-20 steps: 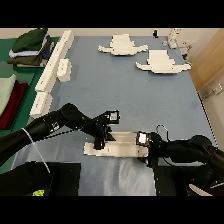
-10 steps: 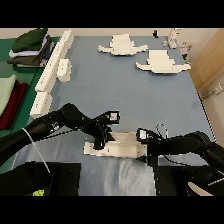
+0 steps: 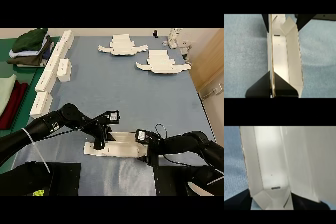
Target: Fold the box.
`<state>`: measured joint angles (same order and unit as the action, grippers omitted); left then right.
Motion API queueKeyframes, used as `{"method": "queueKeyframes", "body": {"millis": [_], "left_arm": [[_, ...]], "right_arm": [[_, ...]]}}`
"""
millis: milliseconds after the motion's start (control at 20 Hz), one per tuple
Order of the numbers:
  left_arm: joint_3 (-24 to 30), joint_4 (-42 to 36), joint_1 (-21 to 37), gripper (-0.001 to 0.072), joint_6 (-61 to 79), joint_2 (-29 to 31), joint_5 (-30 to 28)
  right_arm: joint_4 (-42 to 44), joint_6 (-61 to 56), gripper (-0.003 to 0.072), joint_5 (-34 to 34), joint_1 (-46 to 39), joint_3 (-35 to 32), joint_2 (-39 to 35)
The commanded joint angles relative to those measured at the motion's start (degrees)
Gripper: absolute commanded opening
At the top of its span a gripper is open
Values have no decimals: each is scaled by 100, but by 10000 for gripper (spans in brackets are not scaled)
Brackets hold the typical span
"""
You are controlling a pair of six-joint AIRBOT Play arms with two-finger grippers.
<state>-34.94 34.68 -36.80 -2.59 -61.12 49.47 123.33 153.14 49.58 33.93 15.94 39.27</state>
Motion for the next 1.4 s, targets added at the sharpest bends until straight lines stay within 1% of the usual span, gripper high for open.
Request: {"method": "queueKeyframes", "body": {"millis": [0,100,300,750,800,850,950,1050,1350], "left_arm": [[-7,2,0,16,0,7,4],[-7,2,0,16,0,7,4],[-7,2,0,16,0,7,4],[-7,2,0,16,0,7,4],[-7,2,0,16,0,7,4],[-7,2,0,16,0,7,4],[-7,2,0,16,0,7,4],[-7,2,0,16,0,7,4],[-7,2,0,16,0,7,4]], "right_arm": [[223,706,701,-122,0,4,221],[367,1040,701,-46,0,2,413],[402,1156,701,-76,-2,-9,566],[426,1298,700,-422,-2,-55,785],[424,1298,678,-466,-2,-55,785],[424,1300,633,-472,-2,-55,785],[415,1298,628,-455,-2,-55,782],[402,1298,541,-433,-2,-55,780],[271,1296,545,-442,-4,-31,575]]}}
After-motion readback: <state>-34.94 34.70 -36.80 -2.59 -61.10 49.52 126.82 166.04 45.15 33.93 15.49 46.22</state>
